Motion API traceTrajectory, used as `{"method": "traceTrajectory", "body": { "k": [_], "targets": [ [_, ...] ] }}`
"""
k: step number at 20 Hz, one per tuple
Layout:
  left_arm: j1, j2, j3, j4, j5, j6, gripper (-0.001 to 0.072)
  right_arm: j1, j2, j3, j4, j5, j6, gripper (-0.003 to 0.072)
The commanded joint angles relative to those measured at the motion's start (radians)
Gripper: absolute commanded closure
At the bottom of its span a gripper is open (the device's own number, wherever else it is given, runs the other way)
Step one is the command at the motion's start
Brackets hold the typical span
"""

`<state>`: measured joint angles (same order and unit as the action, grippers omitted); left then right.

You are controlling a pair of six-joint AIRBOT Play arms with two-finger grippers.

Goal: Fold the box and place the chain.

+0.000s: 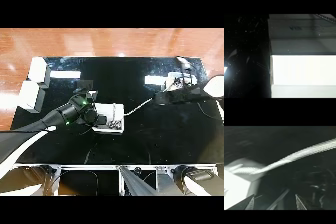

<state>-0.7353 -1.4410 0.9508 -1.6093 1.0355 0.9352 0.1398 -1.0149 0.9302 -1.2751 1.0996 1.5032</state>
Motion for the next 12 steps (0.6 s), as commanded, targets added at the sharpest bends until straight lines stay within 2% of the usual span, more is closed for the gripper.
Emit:
{"method": "traceTrajectory", "body": {
  "k": [1, 4, 6, 12],
  "targets": [
    [0.0, -0.001, 0.001, 0.001, 0.0, 0.0, 0.0688, -0.18, -0.026, -0.146, -0.09, -0.246, 0.132, 0.0102],
    [0.0, -0.001, 0.001, 0.0, 0.0, 0.0, 0.0688, -0.211, -0.154, -0.146, -0.057, -0.431, 0.18, 0.0102],
    [0.0, -0.001, 0.001, 0.0, 0.0, 0.0, 0.0688, -0.211, -0.257, -0.112, 0.016, -0.499, 0.18, 0.0102],
    [0.0, -0.001, 0.001, -0.005, -0.012, 0.0, 0.0688, -0.197, -0.483, 0.023, 0.182, -0.535, 0.18, 0.0103]
  ]
}}
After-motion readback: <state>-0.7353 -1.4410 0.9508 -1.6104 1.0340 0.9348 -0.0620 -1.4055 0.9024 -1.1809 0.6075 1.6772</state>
